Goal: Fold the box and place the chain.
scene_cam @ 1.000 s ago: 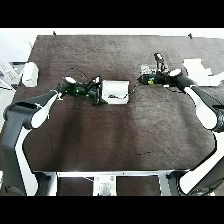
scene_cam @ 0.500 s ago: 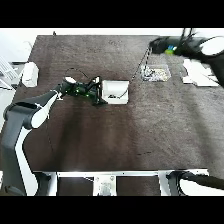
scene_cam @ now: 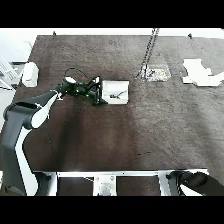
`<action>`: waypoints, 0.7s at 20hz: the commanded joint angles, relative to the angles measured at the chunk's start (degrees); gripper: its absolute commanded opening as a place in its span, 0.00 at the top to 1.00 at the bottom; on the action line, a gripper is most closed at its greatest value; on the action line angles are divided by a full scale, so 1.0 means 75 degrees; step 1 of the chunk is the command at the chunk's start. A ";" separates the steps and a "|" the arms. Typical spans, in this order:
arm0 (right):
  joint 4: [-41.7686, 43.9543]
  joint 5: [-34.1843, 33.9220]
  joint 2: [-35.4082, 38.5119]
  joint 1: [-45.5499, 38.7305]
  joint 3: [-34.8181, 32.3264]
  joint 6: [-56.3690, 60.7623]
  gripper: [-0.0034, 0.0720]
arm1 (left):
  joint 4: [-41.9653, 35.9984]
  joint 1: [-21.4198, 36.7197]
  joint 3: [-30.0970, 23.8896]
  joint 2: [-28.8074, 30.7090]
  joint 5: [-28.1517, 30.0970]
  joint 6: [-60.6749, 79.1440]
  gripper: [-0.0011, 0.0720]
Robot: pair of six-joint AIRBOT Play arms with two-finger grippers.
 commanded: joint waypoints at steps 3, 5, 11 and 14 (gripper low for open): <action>-0.0947 -0.0169 -0.0076 0.0962 0.0373 0.0312 0.94 | 0.0000 0.0006 0.0003 0.0006 0.0000 0.0003 0.42; -0.0944 -0.0067 -0.0187 0.0968 0.0361 0.0452 0.94 | 0.0000 0.0006 0.0003 0.0006 0.0000 0.0003 0.42; -0.0941 0.0023 -0.0562 0.0968 0.0335 0.0758 0.94 | 0.0000 0.0006 0.0003 0.0006 0.0000 0.0000 0.42; -0.0941 0.0052 -0.0711 0.0968 0.0306 0.0790 0.94 | 0.0000 0.0006 0.0003 0.0006 0.0000 0.0003 0.42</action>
